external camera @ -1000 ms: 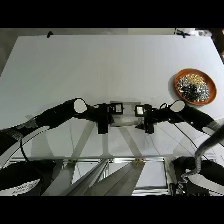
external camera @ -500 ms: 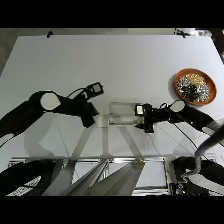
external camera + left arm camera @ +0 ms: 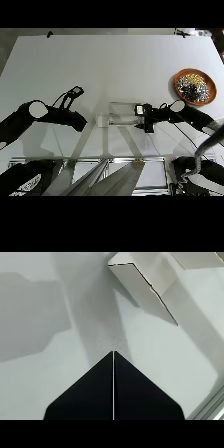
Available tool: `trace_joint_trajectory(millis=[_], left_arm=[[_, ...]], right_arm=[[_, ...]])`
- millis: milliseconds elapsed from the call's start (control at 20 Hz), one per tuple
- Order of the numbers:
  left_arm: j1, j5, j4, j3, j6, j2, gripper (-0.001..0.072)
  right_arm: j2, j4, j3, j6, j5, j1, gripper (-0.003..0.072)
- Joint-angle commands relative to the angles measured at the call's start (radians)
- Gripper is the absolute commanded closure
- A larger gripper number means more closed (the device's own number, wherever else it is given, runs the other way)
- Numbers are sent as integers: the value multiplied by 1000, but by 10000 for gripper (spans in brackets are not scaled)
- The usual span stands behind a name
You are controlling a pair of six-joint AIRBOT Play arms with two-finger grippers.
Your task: Fold the box and place the chain.
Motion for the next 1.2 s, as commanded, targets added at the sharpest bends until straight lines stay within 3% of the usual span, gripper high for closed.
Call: trace_joint_trajectory(millis=[0,150,800,1150], left_arm=[[5,53,-181,-18,-31,-89,705],[5,89,-264,-17,-31,-165,706],[-64,160,-299,31,-49,-303,706],[-84,116,-313,102,-45,-280,704]], right_arm=[[0,0,0,0,0,0,452],[0,0,0,0,0,0,452],[0,0,0,0,0,0,452],[0,0,0,0,0,0,452]])
